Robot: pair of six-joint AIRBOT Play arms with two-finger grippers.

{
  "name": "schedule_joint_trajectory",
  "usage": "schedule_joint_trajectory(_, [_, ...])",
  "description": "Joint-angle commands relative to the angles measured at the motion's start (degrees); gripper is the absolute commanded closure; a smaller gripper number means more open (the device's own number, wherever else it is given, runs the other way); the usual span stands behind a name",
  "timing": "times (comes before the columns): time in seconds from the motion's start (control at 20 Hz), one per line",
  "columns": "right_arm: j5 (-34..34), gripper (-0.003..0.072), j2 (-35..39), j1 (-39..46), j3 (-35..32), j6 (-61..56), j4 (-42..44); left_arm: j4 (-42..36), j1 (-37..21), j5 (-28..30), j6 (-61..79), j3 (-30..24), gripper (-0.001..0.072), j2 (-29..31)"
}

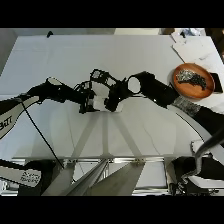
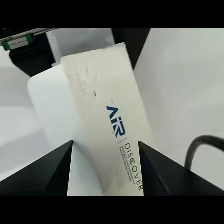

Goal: Fold the box and place the chain.

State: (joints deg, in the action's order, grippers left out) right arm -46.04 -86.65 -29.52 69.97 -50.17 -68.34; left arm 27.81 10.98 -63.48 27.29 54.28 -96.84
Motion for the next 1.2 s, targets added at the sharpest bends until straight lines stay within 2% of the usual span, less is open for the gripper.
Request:
schedule_joint_trajectory(0.0, [5.33,0.0228,0.63,-0.52,-1.64,0.74,-0.92,0.07,-0.04,-0.17,0.11,0.02,0.0328,-0.02])
schedule_joint_trajectory(0.2, [5.03,0.0231,2.05,-1.14,-1.64,-1.07,-4.96,0.07,-0.04,-0.17,0.11,0.02,0.0328,-0.02])
schedule_joint_trajectory(0.3, [5.14,0.0276,3.04,-1.49,-1.64,-2.36,-7.78,0.07,-0.04,-0.17,0.11,0.02,0.0328,-0.02])
schedule_joint_trajectory(0.45, [5.14,0.0295,3.04,-1.49,-1.77,-2.51,-7.98,0.07,-0.04,-0.17,0.11,0.02,0.0328,-0.02])
schedule_joint_trajectory(0.55, [5.09,0.0387,2.67,-1.62,-1.88,-2.99,-7.96,0.07,-0.04,-0.17,0.11,0.02,0.0328,-0.02])
schedule_joint_trajectory(0.6, [5.09,0.0391,2.27,-1.60,-1.90,-4.15,-7.93,0.07,-0.04,-0.17,0.11,0.02,0.0328,-0.02])
schedule_joint_trajectory(1.0, [4.55,0.0386,-0.17,-3.41,-3.19,-5.57,-7.56,0.07,-0.04,-0.17,0.11,0.02,0.0328,-0.02])
schedule_joint_trajectory(1.1, [4.52,0.0258,-0.02,-4.00,-3.19,-5.55,-7.56,0.07,-0.04,-0.17,0.11,0.02,0.0328,-0.02])
schedule_joint_trajectory(1.15, [4.48,0.0256,-0.02,-4.00,-3.19,-5.57,-7.56,0.07,-0.04,-0.17,0.11,0.02,0.0328,-0.02])
